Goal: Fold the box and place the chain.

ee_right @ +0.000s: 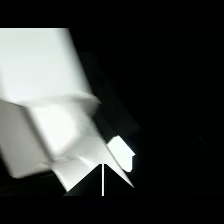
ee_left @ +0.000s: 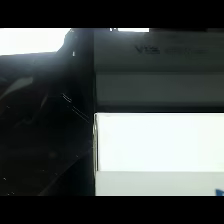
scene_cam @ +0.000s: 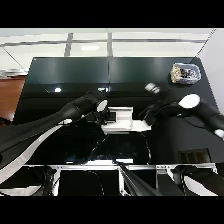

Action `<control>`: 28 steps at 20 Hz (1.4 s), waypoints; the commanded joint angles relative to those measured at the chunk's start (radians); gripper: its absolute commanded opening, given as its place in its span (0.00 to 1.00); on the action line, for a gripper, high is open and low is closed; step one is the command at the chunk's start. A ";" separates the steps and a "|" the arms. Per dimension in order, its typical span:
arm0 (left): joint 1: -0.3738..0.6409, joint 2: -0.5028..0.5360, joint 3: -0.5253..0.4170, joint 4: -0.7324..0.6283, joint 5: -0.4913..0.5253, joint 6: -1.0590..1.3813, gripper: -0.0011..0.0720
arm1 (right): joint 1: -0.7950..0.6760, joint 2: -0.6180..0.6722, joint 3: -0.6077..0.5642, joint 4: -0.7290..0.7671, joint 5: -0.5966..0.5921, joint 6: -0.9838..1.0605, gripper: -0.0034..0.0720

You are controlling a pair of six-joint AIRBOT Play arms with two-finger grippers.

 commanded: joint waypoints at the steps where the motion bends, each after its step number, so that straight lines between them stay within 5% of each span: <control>1: 0.001 0.000 0.001 -0.003 -0.001 -0.001 0.05 | -0.311 0.046 -0.014 -0.174 0.061 0.583 0.06; 5: 0.001 0.000 0.001 -0.002 0.000 -0.001 0.05 | -0.453 -0.122 -0.141 0.111 0.227 0.467 0.06; 10: 0.001 0.000 0.001 -0.002 -0.001 -0.001 0.05 | -0.248 -0.255 -0.149 0.223 0.204 0.356 0.06; 16: 0.001 0.000 0.001 -0.002 -0.002 -0.001 0.05 | -0.084 -0.264 -0.044 0.297 0.223 0.245 0.08; 17: 0.001 0.000 0.001 -0.002 -0.002 -0.001 0.05 | -0.084 -0.264 -0.011 0.296 0.253 0.245 0.21; 18: 0.001 0.000 0.001 -0.002 -0.002 -0.001 0.05 | -0.084 -0.264 0.018 0.295 0.289 0.246 0.59; 19: 0.001 0.000 0.001 -0.002 -0.002 -0.001 0.05 | -0.084 -0.264 0.045 0.295 0.331 0.248 0.75; 23: 0.001 0.000 0.001 -0.003 -0.002 -0.001 0.05 | -0.056 -0.264 0.090 0.295 0.372 0.307 0.75; 25: 0.001 0.000 0.001 -0.002 -0.002 -0.001 0.05 | -0.018 -0.264 0.090 0.282 0.347 0.331 0.57; 28: 0.001 0.000 0.001 -0.002 -0.001 -0.001 0.05 | 0.053 -0.264 0.095 0.229 0.278 0.394 0.48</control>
